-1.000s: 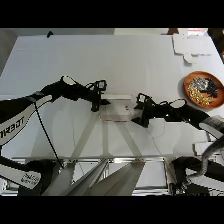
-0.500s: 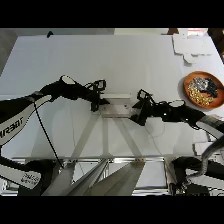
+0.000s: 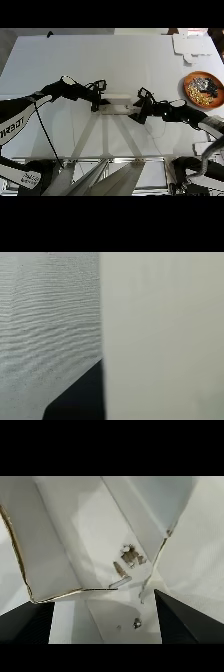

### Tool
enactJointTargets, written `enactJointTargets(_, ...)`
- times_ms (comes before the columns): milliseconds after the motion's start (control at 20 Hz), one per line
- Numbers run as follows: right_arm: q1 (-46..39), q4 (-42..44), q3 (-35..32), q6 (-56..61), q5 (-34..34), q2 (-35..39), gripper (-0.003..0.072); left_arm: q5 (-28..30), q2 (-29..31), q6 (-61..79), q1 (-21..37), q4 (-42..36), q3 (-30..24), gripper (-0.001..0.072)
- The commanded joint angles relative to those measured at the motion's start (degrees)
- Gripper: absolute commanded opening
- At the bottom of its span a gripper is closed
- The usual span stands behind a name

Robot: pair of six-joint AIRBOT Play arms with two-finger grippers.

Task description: Fold the box and place the chain.

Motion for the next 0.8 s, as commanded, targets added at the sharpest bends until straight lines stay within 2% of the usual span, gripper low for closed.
enactJointTargets(0,0.0,-7.37,0.04,6.29,0.42,1.11,0.0698,-0.04,0.02,-0.02,0.02,0.13,-0.02,0.0009)
enactJointTargets(250,-0.02,-5.4,0.07,2.95,-0.04,1.09,0.0697,-0.04,0.02,-0.02,0.02,0.13,-0.02,0.0009)
enactJointTargets(450,-0.02,3.76,0.11,-5.51,-0.11,1.09,0.0695,-0.04,0.02,-0.02,0.02,0.13,-0.02,0.0009)
enactJointTargets(750,-0.02,3.74,0.2,-13.07,0.96,1.07,0.0694,-0.04,0.02,-0.02,0.02,0.13,-0.02,0.0009)
